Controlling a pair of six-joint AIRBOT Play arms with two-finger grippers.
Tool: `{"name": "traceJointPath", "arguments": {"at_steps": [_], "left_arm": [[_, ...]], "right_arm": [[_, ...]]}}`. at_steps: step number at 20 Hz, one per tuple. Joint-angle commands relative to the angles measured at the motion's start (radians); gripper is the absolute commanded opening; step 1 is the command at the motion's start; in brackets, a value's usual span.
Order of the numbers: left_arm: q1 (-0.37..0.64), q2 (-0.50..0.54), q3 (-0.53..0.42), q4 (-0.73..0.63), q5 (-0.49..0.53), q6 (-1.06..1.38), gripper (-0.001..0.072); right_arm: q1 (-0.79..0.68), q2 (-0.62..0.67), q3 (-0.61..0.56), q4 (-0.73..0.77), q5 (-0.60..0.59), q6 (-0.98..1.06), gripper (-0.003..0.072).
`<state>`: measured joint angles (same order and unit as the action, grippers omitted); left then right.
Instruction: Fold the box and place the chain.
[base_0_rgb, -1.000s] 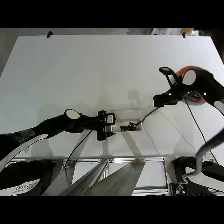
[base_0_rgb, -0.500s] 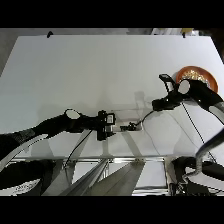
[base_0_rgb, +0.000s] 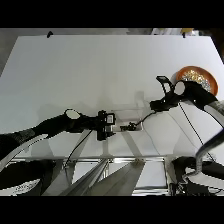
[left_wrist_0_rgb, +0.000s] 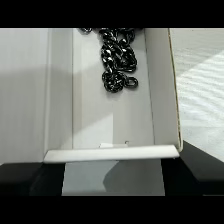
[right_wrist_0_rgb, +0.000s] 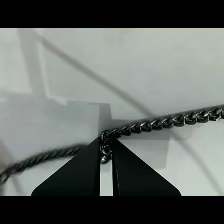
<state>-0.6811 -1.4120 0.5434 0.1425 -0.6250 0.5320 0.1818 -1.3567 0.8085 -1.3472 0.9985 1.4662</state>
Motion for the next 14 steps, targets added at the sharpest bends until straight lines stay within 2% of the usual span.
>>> {"name": "traceJointPath", "arguments": {"at_steps": [1, 4, 6, 9, 14], "left_arm": [[0.000, 0.000, 0.000, 0.000, 0.000, 0.000, 0.0170], [0.000, 0.000, 0.000, 0.000, 0.000, 0.000, 0.0170], [0.000, 0.000, 0.000, 0.000, 0.000, 0.000, 0.0170], [0.000, 0.000, 0.000, 0.000, 0.000, 0.000, 0.0170], [0.000, 0.000, 0.000, 0.000, 0.000, 0.000, 0.0170]], "right_arm": [[0.010, 0.065, 0.002, -0.010, 0.026, -0.009, 0.0022], [0.010, 0.173, 0.002, -0.005, 0.082, -0.013, 0.0022], [0.010, 0.242, 0.002, 0.015, 0.159, -0.018, 0.0022], [0.024, 0.344, 0.002, 0.130, 0.223, -0.063, 0.0022], [0.174, 0.483, 0.002, 0.273, 0.226, -0.080, 0.0023]]}}
